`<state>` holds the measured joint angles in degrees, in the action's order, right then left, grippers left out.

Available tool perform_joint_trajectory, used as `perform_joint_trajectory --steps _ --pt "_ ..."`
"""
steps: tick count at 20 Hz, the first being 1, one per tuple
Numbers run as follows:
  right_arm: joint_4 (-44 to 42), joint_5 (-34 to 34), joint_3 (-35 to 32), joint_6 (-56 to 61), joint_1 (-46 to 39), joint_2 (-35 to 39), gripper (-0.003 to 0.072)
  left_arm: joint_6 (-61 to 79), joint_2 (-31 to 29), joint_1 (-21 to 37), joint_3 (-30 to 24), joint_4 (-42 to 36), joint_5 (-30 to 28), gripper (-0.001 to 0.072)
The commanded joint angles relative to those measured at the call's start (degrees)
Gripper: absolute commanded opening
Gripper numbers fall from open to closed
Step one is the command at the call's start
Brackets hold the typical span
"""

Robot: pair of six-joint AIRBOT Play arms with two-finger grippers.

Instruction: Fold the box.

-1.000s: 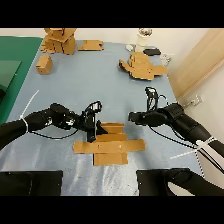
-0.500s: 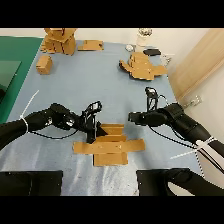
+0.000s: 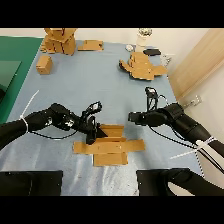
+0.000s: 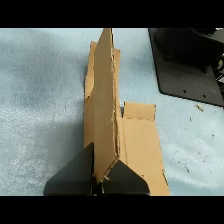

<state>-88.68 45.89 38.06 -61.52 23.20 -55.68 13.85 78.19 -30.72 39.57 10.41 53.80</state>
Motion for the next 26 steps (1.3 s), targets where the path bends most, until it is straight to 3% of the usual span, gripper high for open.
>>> perform_joint_trajectory --steps 1,12,16,18,21,26 --pt "-0.02 0.02 0.0 0.0 0.04 0.04 0.0001 -0.42 0.04 -0.02 -0.04 0.35 0.66 0.0015" --pt "-0.7 7.87 0.0 -0.04 0.04 0.04 0.0001 -1.49 0.04 -0.02 0.0 -0.11 0.66 0.0015" --pt "-1.73 17.7 0.0 0.0 0.98 3.19 0.0 -1.51 0.04 -0.02 0.0 -0.09 0.63 0.0015" --pt "-1.7 22.56 -0.02 -0.17 5.11 7.76 0.0 -1.49 0.04 -0.02 0.0 -0.09 0.66 0.0015" --pt "-3.13 23.93 -0.85 -1.09 16.06 15.93 -0.0001 -1.51 0.04 -0.02 0.0 -0.11 0.66 0.0015" --pt "-6.86 16.52 -8.41 -11.34 38.95 19.54 0.0 -1.51 0.04 -0.02 0.0 -0.09 0.66 0.0015"
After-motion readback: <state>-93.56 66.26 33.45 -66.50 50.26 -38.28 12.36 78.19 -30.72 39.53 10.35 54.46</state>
